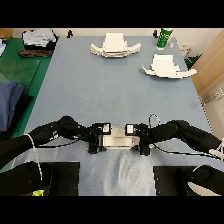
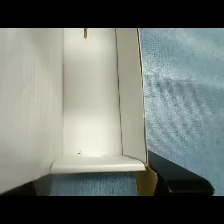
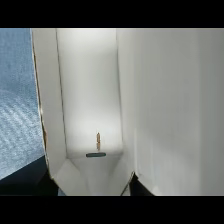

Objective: Fold the box.

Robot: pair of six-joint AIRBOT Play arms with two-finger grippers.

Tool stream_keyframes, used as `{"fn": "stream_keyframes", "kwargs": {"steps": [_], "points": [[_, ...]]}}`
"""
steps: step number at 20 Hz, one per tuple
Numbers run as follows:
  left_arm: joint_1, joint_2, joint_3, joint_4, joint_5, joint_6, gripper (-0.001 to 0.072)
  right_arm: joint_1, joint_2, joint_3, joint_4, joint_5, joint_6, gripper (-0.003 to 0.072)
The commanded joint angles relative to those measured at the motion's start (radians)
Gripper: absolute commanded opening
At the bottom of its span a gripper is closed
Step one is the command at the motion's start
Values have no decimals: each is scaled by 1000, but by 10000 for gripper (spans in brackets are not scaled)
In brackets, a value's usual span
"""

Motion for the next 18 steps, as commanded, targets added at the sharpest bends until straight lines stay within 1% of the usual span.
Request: {"fn": "stream_keyframes", "kwargs": {"steps": [1,2,18], "points": [[-8,-1,-1,11,20,-10,602,0,0,0,0,0,0,512],[-8,-1,-1,11,20,-10,514,0,0,0,0,0,0,512],[-8,0,-1,13,17,-9,520,0,0,0,0,0,0,512]]}}
